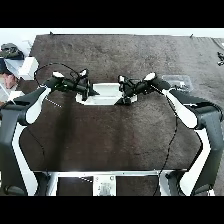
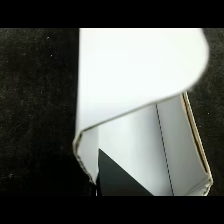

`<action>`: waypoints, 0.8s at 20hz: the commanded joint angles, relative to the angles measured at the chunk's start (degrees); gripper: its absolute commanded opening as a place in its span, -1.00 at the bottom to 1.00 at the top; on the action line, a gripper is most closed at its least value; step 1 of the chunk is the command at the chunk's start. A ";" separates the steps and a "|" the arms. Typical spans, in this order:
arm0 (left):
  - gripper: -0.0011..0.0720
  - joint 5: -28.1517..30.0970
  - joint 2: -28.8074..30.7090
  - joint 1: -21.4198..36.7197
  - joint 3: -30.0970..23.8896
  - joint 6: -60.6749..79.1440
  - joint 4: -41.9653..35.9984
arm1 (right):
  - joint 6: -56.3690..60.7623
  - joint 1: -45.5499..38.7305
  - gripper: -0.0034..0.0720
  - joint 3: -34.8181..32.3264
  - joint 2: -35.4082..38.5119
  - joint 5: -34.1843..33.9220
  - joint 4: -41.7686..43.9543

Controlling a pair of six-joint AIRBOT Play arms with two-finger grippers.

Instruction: Fold the box and place the chain.

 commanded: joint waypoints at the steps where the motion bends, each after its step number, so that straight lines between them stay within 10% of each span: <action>1: -0.94 0.04 -0.02 0.04 0.04 0.00 0.00 | -0.42 0.07 0.65 0.07 -0.02 0.04 1.79; 9: -0.94 0.04 -0.02 0.04 0.04 0.00 0.00 | -0.42 0.09 0.65 0.07 -0.04 -0.09 1.77; 16: -0.94 0.04 -0.02 0.04 0.04 0.00 0.00 | -0.28 1.57 0.23 0.04 -0.04 -1.14 -5.14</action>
